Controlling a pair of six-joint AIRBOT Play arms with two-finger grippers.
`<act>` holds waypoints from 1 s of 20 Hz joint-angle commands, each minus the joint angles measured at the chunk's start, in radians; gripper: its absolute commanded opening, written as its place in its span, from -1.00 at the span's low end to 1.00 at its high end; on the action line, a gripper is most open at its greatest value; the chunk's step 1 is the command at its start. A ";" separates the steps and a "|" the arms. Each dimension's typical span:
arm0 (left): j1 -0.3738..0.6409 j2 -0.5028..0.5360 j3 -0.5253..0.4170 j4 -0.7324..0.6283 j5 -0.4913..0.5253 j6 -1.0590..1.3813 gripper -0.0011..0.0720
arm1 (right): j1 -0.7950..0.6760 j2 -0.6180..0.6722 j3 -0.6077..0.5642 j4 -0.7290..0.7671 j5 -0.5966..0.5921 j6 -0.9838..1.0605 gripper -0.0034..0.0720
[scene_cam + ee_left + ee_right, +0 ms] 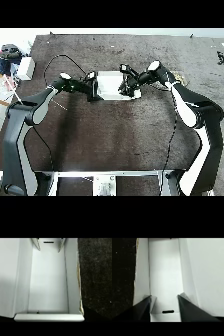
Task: Fold the box and place the chain.
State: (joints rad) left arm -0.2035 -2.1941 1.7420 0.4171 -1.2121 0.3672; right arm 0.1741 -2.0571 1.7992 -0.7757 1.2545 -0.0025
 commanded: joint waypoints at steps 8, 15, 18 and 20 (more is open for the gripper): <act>0.000 0.000 0.001 0.000 0.000 0.000 0.15 | -0.002 0.003 0.000 -0.044 0.006 -0.001 -0.18; 0.000 0.000 0.001 0.000 0.000 0.000 0.15 | -0.051 0.074 0.001 -0.127 0.091 0.407 -0.84; 0.000 0.000 0.001 0.000 0.000 0.000 0.15 | -0.111 0.134 0.001 -0.126 0.097 0.697 -0.84; 0.000 0.000 0.001 0.000 0.000 0.000 0.14 | -0.170 0.166 0.001 -0.125 0.143 0.814 -0.84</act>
State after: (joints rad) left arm -0.2035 -2.1941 1.7420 0.4168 -1.2121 0.3668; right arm 0.0647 -1.9350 1.7988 -0.8955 1.3502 0.5659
